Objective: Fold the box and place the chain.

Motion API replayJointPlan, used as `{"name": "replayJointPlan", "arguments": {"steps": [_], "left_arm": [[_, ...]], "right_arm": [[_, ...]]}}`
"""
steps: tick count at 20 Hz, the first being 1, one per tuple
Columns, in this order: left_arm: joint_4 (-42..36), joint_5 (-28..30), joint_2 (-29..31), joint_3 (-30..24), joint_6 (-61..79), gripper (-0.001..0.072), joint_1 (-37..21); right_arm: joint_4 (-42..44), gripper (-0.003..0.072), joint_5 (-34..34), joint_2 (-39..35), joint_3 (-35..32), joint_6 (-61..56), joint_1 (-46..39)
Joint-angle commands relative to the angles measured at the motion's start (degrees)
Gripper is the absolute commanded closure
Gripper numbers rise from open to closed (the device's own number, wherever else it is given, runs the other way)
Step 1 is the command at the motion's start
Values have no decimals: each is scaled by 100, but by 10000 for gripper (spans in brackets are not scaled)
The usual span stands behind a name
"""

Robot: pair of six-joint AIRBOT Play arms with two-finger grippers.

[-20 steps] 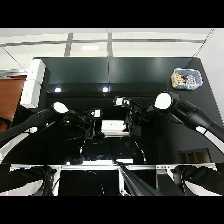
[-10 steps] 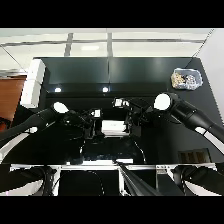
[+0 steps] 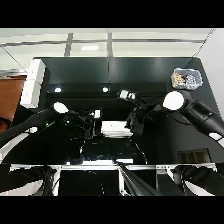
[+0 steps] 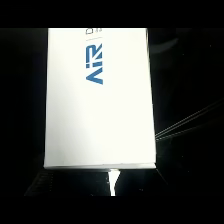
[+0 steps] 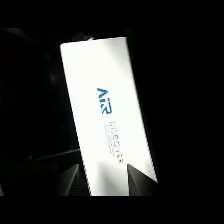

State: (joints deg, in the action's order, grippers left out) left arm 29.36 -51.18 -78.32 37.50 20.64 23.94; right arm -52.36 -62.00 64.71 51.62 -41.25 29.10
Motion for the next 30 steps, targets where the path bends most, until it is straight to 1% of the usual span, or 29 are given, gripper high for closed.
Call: {"name": "replayJointPlan", "arguments": {"steps": [1, 2, 3, 5, 6, 7, 8, 14, 19, 24, 30], "left_arm": [[-7, 15, -4, 2, -7, 357, 0], [-4, 15, -4, 2, -7, 357, 0], [-7, 15, -4, 2, -7, 357, 0], [-7, 15, -4, 2, -7, 357, 0], [-7, 15, -4, 2, -7, 357, 0], [-7, 15, -4, 2, -7, 357, 0], [-7, 15, -4, 2, -7, 357, 0], [-7, 17, -4, 2, -7, 357, 0], [-9, 15, -4, 2, -7, 356, 0], [-9, 15, -4, 2, -7, 356, 0], [-9, 13, -4, 2, -7, 356, 0]], "right_arm": [[271, 669, -490, -164, -136, -2192, -249], [693, 669, -522, -164, -356, -2271, -308], [1423, 669, -341, -160, -675, -2262, -363], [3042, 668, 404, -96, -1335, -2146, -442], [3650, 668, 719, -42, -1589, -2072, -446], [3982, 668, 957, 7, -1759, -2065, -444], [4083, 667, 1084, 46, -1851, -2068, -442], [4028, 668, 1231, 343, -1873, -2092, -437], [3657, 668, 1327, 603, -1886, -2221, -422], [3495, 667, 1480, 627, -1886, -2188, -422], [3377, 668, 1377, 614, -1878, -1989, -424]]}}
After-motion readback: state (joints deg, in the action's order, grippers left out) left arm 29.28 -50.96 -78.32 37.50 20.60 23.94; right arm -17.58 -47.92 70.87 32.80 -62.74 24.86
